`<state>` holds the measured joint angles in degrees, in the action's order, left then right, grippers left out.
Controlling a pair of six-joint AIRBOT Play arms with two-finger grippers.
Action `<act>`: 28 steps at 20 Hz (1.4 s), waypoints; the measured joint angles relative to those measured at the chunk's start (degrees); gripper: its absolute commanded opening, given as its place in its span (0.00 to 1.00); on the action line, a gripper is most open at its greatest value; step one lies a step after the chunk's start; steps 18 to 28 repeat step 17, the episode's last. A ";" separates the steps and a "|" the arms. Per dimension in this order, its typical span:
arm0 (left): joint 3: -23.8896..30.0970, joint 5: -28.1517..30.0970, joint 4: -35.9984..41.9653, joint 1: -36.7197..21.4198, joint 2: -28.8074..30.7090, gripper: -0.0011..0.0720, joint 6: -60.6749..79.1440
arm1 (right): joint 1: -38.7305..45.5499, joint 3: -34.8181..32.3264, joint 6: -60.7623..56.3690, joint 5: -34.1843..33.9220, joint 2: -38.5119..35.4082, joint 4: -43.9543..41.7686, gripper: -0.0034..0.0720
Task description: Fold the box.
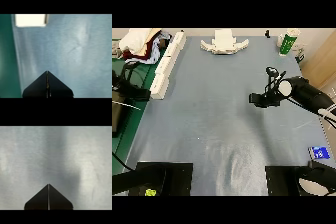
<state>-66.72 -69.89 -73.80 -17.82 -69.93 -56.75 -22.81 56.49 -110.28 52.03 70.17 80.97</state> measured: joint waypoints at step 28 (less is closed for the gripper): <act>-3.50 8.61 3.45 37.53 -4.57 0.03 -19.34 | -0.63 18.01 5.77 3.06 13.33 -12.28 0.05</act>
